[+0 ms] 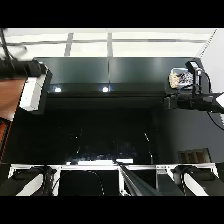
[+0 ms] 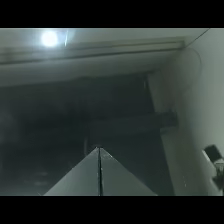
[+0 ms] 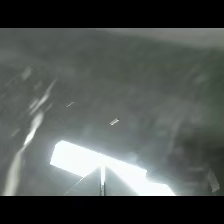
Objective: Fold the box and place the chain.
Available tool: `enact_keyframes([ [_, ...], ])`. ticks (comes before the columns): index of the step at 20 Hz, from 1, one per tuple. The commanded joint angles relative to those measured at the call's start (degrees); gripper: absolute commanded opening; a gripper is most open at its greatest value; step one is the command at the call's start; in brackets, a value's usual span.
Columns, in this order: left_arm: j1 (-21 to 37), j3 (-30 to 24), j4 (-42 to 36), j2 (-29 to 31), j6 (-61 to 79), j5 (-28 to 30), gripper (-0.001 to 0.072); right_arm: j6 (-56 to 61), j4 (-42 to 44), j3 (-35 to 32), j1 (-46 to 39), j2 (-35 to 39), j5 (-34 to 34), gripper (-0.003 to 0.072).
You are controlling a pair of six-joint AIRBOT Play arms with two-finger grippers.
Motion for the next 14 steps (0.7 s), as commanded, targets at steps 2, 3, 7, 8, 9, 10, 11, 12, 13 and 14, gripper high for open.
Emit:
enact_keyframes([
  [2,-2.9,-22.4,5.1,12.9,-4.2,9.6,0.0023,-0.7,-7.4,-2.4,0.7,-0.3,-16.1,0.0014],
  [3,-2.9,-24.7,6.2,14.0,-4.1,9.6,0.0022,-0.7,-9.3,-3.4,0.7,-0.4,-18.8,0.0014],
  [7,-3.0,-31.2,6.1,19.3,-4.2,10.2,0.0023,-0.7,-10.0,-3.9,0.7,-0.6,-19.2,0.0014],
  [8,-3.0,-32.2,6.2,20.5,-4.2,10.5,0.0024,-0.7,-10.1,-3.9,0.7,-0.6,-19.2,0.0014],
  [9,-2.8,-32.3,7.1,21.2,-4.2,10.5,0.0023,-0.6,-10.1,-3.9,0.7,-0.6,-19.2,0.0014],
  [10,-2.7,-32.2,7.2,21.8,-4.3,10.8,0.0023,-0.6,-10.1,-3.9,0.7,-0.6,-19.2,0.0014],
  [11,-2.6,-32.2,7.1,22.1,-4.2,11.2,0.0024,-0.6,-10.1,-3.9,0.7,-0.6,-19.2,0.0014],
  [12,-2.6,-32.2,7.1,22.1,-4.2,11.3,0.0024,-0.7,-10.1,-3.9,0.7,-0.6,-19.2,0.0014],
  [13,-2.6,-32.2,7.1,22.0,-4.2,11.3,0.0024,-0.6,-10.1,-3.9,0.7,-0.6,-19.2,0.0014],
  [14,-2.6,-32.2,7.1,22.0,-4.2,11.3,0.0024,-0.6,-10.1,-3.9,0.7,-0.6,-19.2,0.0014],
])
